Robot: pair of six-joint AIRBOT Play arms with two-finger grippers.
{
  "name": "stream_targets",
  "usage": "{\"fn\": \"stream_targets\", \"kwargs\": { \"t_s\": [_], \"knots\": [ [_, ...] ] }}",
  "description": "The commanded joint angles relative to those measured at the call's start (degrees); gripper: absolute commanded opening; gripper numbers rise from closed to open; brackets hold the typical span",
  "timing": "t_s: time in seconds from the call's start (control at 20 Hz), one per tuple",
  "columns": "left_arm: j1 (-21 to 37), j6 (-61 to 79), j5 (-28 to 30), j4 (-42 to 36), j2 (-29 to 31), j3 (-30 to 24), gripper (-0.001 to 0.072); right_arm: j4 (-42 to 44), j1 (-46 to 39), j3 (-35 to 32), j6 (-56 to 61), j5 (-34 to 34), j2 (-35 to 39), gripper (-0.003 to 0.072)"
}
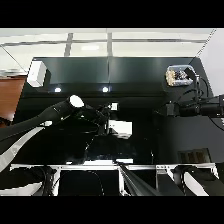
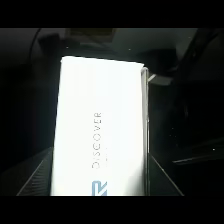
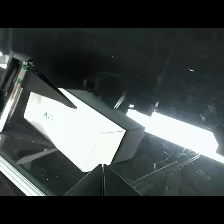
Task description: Fold the box and place the chain.
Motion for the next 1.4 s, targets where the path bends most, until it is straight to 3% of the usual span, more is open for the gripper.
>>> {"fn": "stream_targets", "kwargs": {
  "t_s": [0.0, 0.1, 0.15, 0.25, 0.4, 0.6, 0.8, 1.0, 1.15, 1.35],
  "knots": [
    [-2.6, 0.0, 4.4, 1.3, -1.0, 0.2, 0.0707, 0.0, 0.0, 0.0, 0.0, -0.2, 0.0, 0.0025],
    [-4.9, 0.0, 6.4, 1.6, -1.2, 0.2, 0.0689, 0.0, 0.0, 0.0, 0.0, -0.2, 0.0, 0.0024],
    [-5.5, -0.2, 6.6, 2.6, -1.0, 0.4, 0.0621, 0.0, 0.0, 0.0, 0.0, -0.2, 0.0, 0.0024],
    [-5.3, -9.5, 6.1, 8.8, 0.0, 1.4, 0.0271, 0.0, 0.0, 0.0, 0.0, -0.2, 0.0, 0.0025],
    [-0.5, -36.5, 4.5, 25.0, 3.2, 3.2, 0.0267, 0.0, 0.0, 0.0, 0.0, -0.3, 0.0, 0.0025],
    [14.8, -53.0, -2.4, 42.3, 10.0, 3.1, 0.0267, -0.4, 0.0, 0.0, 0.0, -0.8, 0.0, 0.0025],
    [38.9, -63.8, -4.5, 46.8, 14.9, 3.0, 0.0268, -0.4, 0.0, 0.0, 0.0, -2.5, 0.0, 0.0025],
    [59.8, -70.5, -0.3, 45.7, 14.0, 3.0, 0.0268, -0.4, 0.0, 0.0, 0.0, -3.6, 0.0, 0.0025],
    [64.5, -70.6, 6.9, 42.8, 12.7, 3.3, 0.0270, -0.4, 0.0, 0.0, 0.0, -4.5, 0.0, 0.0025],
    [63.4, -70.2, 16.0, 41.3, 9.1, 4.6, 0.0292, -0.4, 0.0, 0.0, 0.0, -6.0, 0.0, 0.0025]
  ]
}}
